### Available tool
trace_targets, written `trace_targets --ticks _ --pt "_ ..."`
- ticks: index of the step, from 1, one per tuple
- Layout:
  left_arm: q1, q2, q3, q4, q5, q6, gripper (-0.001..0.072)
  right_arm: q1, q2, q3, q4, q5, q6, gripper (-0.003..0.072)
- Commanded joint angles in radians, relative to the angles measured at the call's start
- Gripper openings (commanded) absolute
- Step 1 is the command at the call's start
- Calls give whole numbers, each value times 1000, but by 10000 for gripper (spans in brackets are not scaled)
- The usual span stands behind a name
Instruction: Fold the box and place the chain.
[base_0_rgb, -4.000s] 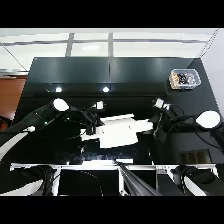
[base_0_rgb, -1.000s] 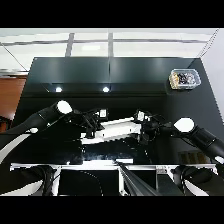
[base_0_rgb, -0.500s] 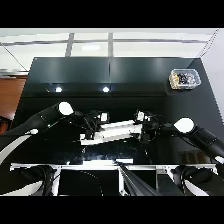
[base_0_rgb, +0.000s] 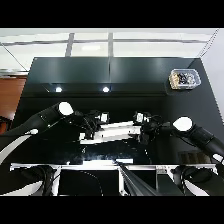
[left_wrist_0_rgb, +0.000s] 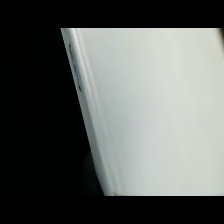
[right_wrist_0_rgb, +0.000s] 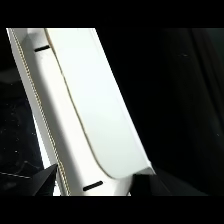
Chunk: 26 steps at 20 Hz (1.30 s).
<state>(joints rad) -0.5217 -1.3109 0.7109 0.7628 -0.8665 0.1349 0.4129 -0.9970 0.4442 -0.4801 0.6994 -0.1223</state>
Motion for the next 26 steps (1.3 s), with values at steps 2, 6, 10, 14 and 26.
trace_targets --ticks 2,6,10,14,26 --pt "0 0 1 -1 6 0 26 2 -44 -1 66 117 -65 628" --pt "0 0 1 -2 22 -1 26 2 -71 -13 30 138 -66 628" --pt "0 0 1 -5 21 -3 27 8 -108 -17 -12 115 -79 628" --pt "0 0 1 -23 14 -36 27 74 -140 -17 -11 46 -81 628" --pt "0 0 1 -11 -6 -106 27 106 -151 -17 -71 -39 -24 628"
